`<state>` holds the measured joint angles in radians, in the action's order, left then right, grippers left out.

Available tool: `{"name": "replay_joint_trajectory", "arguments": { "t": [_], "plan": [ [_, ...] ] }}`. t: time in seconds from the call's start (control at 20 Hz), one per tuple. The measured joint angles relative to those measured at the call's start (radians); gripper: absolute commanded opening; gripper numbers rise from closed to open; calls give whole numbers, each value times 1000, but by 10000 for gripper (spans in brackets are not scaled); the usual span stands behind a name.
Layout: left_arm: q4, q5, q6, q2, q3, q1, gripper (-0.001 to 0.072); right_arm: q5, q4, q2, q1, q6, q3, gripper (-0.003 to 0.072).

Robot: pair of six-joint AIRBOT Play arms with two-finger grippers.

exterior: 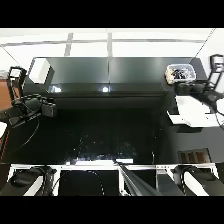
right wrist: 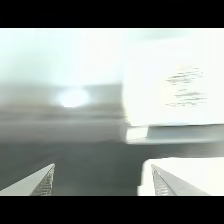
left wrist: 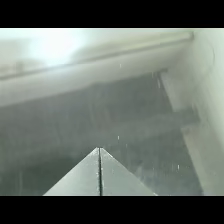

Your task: Fold the box and place the chain.

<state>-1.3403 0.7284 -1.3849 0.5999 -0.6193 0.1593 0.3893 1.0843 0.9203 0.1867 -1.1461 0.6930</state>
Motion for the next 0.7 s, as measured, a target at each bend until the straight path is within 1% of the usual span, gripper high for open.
{"name": "replay_joint_trajectory", "arguments": {
  "t": [0.1, 0.15, 0.2, 0.25, 0.4, 0.5, 0.6, 0.65, 0.7],
  "plan": [
    [9, -39, 0, 8, 0, 0, 29, -13, 75, 69, 163, -86, 51, 720],
    [11, -56, 0, 13, 0, 0, 107, 9, 98, 116, 252, -119, 89, 720],
    [16, -65, 0, 20, 0, 0, 502, 50, 121, 171, 343, -144, 138, 720],
    [26, -72, -4, 31, 0, 0, 703, 109, 136, 227, 422, -156, 192, 720],
    [73, -73, -18, 79, 0, 1, 707, 341, 180, 413, 603, -97, 388, 720],
    [112, -59, -26, 117, 0, 2, 707, 500, 196, 531, 665, -16, 516, 720],
    [147, -47, -30, 153, 0, 2, 706, 650, 201, 633, 689, 80, 616, 720],
    [163, -47, -33, 170, 0, 2, 706, 710, 204, 674, 692, 125, 651, 593],
    [171, -45, -34, 182, 0, 2, 706, 745, 206, 705, 692, 159, 674, 488]
  ]
}}
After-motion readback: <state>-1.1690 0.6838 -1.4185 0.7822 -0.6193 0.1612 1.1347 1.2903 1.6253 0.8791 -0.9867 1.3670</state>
